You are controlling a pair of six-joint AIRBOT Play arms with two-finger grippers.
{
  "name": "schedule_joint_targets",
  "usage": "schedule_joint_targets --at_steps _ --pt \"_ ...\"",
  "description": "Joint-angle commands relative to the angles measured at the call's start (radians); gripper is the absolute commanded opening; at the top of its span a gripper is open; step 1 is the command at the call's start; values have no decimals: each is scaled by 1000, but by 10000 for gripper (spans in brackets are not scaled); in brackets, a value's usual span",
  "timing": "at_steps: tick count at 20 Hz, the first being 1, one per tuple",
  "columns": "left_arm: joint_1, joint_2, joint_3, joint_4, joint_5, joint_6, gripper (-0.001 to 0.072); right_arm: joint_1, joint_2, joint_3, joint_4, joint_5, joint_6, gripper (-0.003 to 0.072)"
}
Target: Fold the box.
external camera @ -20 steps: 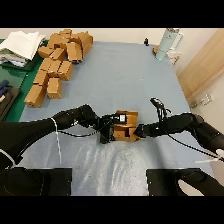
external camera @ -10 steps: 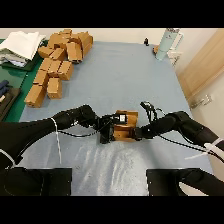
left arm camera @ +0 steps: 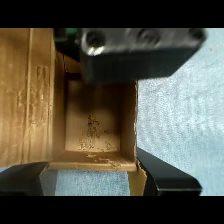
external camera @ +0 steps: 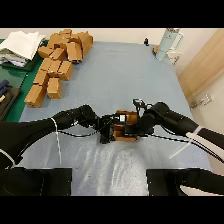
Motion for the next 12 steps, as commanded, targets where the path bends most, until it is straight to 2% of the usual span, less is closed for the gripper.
schedule_joint_targets --at_steps 1,2,3,4,5,9,10,11,12 --pt "0 0 0 0 0 0 511 47 -77 59 -46 -60 153 307" --pt "0 0 0 0 0 0 510 51 -94 65 -47 -61 166 293" --pt "0 0 0 0 0 0 510 51 -107 66 -46 -63 176 237" --pt "0 0 0 0 1 0 510 51 -114 66 -58 -64 178 87" --pt "0 0 0 0 0 0 511 51 -119 66 -68 -64 178 5" --pt "0 0 0 0 0 0 511 51 -119 66 -84 -62 176 12" --pt "0 0 0 0 0 0 510 51 -117 66 -81 -64 175 206" --pt "0 0 0 0 0 0 510 51 -115 66 -74 -66 166 444" --pt "0 0 0 0 1 0 511 51 -111 66 -66 -68 161 466"
